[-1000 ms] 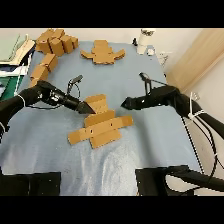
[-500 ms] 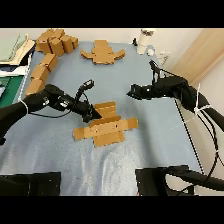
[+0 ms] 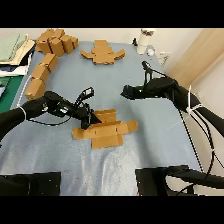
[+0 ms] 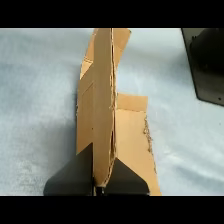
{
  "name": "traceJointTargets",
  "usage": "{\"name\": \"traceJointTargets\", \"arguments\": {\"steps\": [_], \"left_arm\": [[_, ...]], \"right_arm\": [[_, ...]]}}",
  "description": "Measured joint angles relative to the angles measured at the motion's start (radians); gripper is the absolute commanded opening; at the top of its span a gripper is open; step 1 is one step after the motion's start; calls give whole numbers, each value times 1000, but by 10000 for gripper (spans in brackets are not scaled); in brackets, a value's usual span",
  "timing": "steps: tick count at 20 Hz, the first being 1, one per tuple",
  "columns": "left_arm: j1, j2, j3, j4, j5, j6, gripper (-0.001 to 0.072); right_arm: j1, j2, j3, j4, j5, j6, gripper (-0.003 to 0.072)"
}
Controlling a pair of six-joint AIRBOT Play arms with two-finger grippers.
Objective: Fold the box.
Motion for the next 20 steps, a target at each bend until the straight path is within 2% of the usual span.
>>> {"name": "traceJointTargets", "arguments": {"steps": [8, 20], "left_arm": [[1, -10, 81, 109, -71, -142, 13], [0, -68, 72, 79, -33, -171, 13]], "right_arm": [[21, -21, 0, -1, 11, 0, 6], [23, -22, 0, -8, 2, 0, 6]]}}
